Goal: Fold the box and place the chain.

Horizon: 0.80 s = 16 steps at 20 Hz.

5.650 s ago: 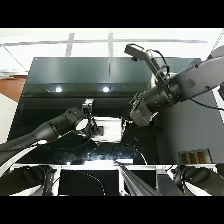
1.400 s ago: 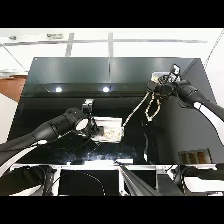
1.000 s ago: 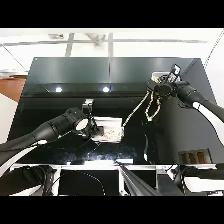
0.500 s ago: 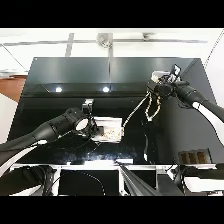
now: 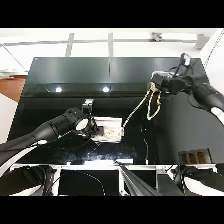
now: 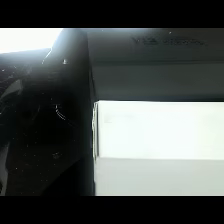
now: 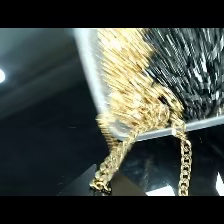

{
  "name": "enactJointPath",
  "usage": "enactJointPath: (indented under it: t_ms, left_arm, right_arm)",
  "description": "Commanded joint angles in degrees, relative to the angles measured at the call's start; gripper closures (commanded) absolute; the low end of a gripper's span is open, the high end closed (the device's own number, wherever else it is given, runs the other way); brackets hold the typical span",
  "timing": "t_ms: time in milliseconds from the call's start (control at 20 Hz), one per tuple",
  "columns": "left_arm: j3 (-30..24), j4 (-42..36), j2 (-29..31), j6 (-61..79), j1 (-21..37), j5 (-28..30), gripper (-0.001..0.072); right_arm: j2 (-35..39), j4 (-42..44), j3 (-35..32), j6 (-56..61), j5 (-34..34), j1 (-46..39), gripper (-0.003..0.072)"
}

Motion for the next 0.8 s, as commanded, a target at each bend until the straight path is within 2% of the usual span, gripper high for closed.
enactJointPath:
  t_ms: [0, 100, 300, 600, 750]
  left_arm:
    - [0.0, 0.0, 0.0, 0.0, 0.0, 0.0, 0.0675]
    - [0.0, 0.0, 0.0, 0.0, 0.0, 0.0, 0.0675]
    - [0.0, 0.0, 0.0, 0.0, 0.0, -0.2, 0.0675]
    - [0.0, 0.0, 0.0, 0.0, 0.0, -0.4, 0.0675]
    - [0.0, 0.0, 0.0, 0.0, 0.0, -0.4, 0.0675]
  right_arm:
    - [10.1, 0.2, 0.9, -5.2, -2.3, -0.3, 0.0661]
    - [15.0, 1.5, 2.8, -8.6, -4.6, -0.3, 0.0662]
    - [21.0, 9.4, 10.2, -19.3, -10.3, -0.3, 0.0662]
    - [21.8, 24.2, 26.8, -33.2, -25.0, -0.2, 0.0662]
    - [21.8, 28.9, 32.0, -35.6, -29.9, -0.1, 0.0662]
